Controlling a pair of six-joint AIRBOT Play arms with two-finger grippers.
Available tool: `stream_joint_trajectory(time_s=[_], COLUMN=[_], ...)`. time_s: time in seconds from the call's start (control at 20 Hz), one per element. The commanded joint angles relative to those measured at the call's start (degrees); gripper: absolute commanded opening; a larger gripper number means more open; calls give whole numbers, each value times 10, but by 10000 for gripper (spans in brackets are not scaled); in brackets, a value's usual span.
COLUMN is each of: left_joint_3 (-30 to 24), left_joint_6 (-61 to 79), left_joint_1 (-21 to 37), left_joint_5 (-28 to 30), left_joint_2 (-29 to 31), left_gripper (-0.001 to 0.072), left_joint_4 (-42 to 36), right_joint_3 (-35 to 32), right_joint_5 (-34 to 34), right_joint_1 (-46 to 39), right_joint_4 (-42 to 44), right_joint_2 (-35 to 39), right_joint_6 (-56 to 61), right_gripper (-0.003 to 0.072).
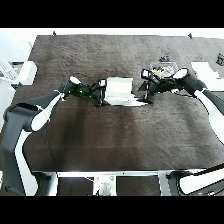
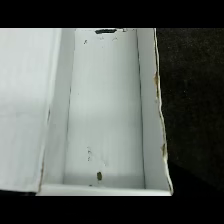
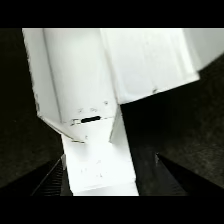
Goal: Fold the box and place the chain.
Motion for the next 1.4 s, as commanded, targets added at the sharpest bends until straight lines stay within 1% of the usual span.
stream_joint_trajectory(time_s=[0.0, 0.25, 0.3, 0.35, 0.4, 0.5, 0.55, 0.6, 0.75, 0.85, 0.95, 1.0, 1.25, 1.35], left_joint_3=[0, 0, 0, 0, 0, 0, 0, 0, 0, 0, 0, 0, 0, 0], left_joint_6=[-1, -1, -1, -1, -1, -1, -1, -1, -1, -1, -1, -1, -14, -14], left_joint_1=[0, 0, 0, 0, 0, 0, 0, 0, 0, 0, 0, 0, 0, 0], left_joint_5=[0, 0, -1, 0, 0, 0, 0, 0, -1, -1, -1, -1, 1, 1], left_joint_2=[0, 0, 0, 0, 0, 0, 0, 0, 0, 0, 0, 0, 0, 0], left_gripper=[357, 357, 357, 357, 357, 357, 357, 357, 357, 357, 357, 357, 357, 357], left_joint_4=[0, 0, 0, 0, 0, 0, 0, 0, 0, 0, 0, 0, 0, 0], right_joint_3=[-3, -3, -3, -3, -3, -3, -3, -3, -3, -3, -3, -3, -3, -3], right_joint_5=[8, 7, 7, 7, 7, 7, 6, 4, -39, -53, -53, -53, -49, -49], right_joint_1=[7, 29, 31, 32, 33, 37, 39, 41, 49, 49, 50, 52, 66, 70], right_joint_4=[-6, -5, -4, -4, -3, 5, 14, 26, 45, 57, 86, 97, 97, 97], right_joint_2=[-9, -20, -22, -23, -26, -31, -35, -38, -42, -42, -42, -42, -51, -57], right_joint_6=[-8, -12, -12, -12, -12, -13, -15, -23, -23, -27, -39, -48, -63, -83], right_gripper=[640, 636, 597, 426, 362, 359, 325, 265, 253, 253, 212, 213, 225, 443])
